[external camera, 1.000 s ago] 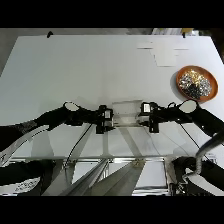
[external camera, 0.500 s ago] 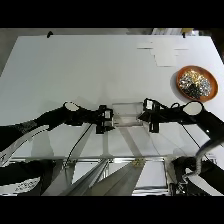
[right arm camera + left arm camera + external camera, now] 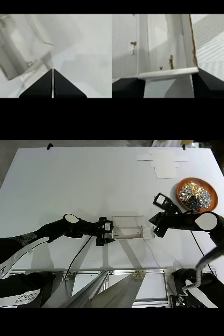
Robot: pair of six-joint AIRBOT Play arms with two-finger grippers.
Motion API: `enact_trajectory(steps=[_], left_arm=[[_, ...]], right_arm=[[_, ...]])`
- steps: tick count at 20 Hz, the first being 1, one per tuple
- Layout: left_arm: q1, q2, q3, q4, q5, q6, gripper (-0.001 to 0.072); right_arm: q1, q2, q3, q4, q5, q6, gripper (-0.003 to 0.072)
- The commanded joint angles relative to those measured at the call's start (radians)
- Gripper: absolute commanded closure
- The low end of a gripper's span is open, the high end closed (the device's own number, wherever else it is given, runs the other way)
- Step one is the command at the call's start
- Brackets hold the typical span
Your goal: Fold the box and place the chain.
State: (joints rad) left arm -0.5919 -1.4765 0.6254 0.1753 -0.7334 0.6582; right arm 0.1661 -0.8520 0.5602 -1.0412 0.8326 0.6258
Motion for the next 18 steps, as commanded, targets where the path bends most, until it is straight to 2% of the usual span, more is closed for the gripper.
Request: enact_trajectory(steps=[1,5,9,18], left_arm=[[0.0,0.001,0.0,0.0,0.0,-0.001,0.0641],[0.0,0.001,0.0,0.0,0.0,-0.001,0.0641],[0.0,0.001,0.0,0.0,0.0,-0.001,0.0641],[0.0,0.001,0.0,0.0,0.0,-0.001,0.0641]], right_arm=[[-0.082,-0.039,0.019,-0.154,-0.027,0.405,0.0671],[-0.145,-0.167,0.019,-0.173,0.091,0.558,0.0671],[-0.144,-0.281,0.016,-0.059,0.204,0.574,0.0671],[-0.133,-0.312,-0.011,0.008,0.248,0.57,0.0671]])
